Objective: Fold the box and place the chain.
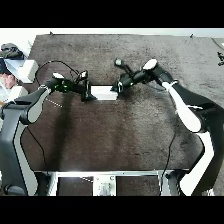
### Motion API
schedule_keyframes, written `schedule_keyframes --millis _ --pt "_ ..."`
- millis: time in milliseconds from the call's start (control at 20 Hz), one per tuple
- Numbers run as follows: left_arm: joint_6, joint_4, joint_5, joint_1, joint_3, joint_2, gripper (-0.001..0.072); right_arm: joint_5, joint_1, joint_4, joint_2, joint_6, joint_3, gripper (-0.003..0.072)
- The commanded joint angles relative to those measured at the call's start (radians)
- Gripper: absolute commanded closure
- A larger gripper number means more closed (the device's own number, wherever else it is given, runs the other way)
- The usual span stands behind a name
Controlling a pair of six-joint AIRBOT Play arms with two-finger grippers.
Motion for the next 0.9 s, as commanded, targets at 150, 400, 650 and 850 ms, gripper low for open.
schedule_keyframes --millis 150,400,650,850 --pt "0.001 0.001 -0.002 0.000 0.000 0.000 0.0483 -0.028 -0.008 0.095 0.315 0.108 -0.101 0.0700" --pt "0.001 0.001 -0.002 0.000 0.000 0.000 0.0483 -0.626 -0.008 0.080 0.800 0.114 -0.650 0.0700" --pt "0.001 0.001 -0.002 0.000 0.000 0.000 0.0483 -1.282 -0.008 0.159 1.244 0.110 -1.242 0.0700" --pt "0.001 0.001 -0.002 0.000 0.000 0.000 0.0483 -1.297 -0.008 0.129 1.402 0.110 -1.428 0.0699"
